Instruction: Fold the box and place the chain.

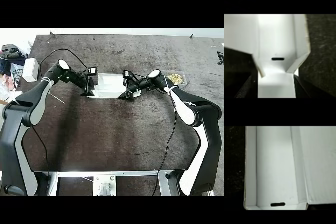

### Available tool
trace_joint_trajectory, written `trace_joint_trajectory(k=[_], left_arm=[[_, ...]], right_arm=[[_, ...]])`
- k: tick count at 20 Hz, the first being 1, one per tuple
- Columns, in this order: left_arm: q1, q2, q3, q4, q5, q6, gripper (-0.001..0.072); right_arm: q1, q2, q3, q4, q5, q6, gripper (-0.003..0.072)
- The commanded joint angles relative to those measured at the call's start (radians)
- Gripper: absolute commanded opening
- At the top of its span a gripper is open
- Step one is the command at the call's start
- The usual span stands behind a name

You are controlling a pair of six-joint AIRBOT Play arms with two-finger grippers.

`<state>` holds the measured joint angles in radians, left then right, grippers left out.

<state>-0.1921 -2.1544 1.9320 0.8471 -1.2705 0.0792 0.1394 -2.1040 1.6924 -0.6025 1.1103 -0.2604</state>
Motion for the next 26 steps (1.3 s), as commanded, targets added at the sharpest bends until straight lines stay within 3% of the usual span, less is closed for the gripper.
trace_joint_trajectory(k=[1,10,11,13,19,20,21,26], left_arm=[[0.004,0.013,0.0,0.003,-0.006,0.001,0.0568],[-0.02,-0.015,-0.001,-0.062,-0.019,0.008,0.0566],[-0.02,-0.017,-0.001,-0.062,-0.019,0.008,0.0547],[-0.02,-0.019,-0.001,-0.062,-0.018,0.008,0.0366],[-0.02,-0.019,-0.001,-0.095,-0.004,0.008,0.0343],[-0.02,-0.019,-0.001,-0.117,-0.004,0.008,0.0262],[-0.02,-0.019,-0.001,-0.14,-0.006,0.009,0.0118],[-0.055,-0.034,-0.001,-0.169,-0.025,0.009,0.0116]], right_arm=[[0.001,0.0,0.0,0.001,0.0,0.0,0.0442],[0.001,0.0,0.0,0.001,0.0,0.0,0.0442],[0.001,0.0,0.0,0.001,0.0,0.0,0.0442],[0.001,0.0,0.0,0.001,0.0,0.0,0.0442],[0.001,0.0,0.0,0.001,0.0,0.0,0.0442],[0.001,0.0,0.0,0.001,0.0,0.0,0.0442],[0.001,0.0,0.0,0.001,0.0,0.0,0.0442],[0.001,0.0,0.0,0.001,0.0,0.0,0.0442]])
